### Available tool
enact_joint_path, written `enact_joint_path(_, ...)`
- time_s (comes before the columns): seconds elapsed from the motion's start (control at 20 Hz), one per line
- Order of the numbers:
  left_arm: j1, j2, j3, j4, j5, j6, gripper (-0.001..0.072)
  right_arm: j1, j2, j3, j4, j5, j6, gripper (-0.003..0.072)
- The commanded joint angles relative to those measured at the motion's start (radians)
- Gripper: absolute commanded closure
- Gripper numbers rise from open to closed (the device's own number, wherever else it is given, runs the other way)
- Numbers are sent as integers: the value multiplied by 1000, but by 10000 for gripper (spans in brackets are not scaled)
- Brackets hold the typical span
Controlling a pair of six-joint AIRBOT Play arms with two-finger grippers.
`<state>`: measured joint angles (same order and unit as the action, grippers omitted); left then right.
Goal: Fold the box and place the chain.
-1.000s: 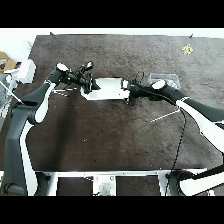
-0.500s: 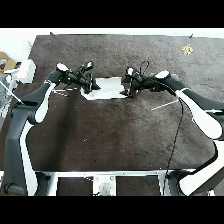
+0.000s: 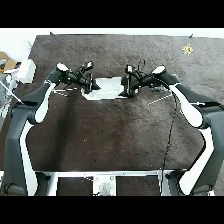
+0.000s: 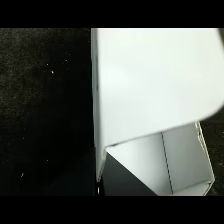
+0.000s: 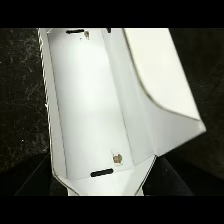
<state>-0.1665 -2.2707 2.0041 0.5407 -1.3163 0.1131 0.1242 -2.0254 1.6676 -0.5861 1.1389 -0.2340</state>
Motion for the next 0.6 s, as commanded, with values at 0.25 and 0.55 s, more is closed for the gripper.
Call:
enact_joint_path(0.25, 0, 0, 0, 0, 0, 0, 697, 25, -87, 84, -16, 92, 17, 14)
enact_joint_path(0.55, 0, 0, 0, 0, 0, 0, 698, 28, -103, 84, -15, 64, 10, 14)
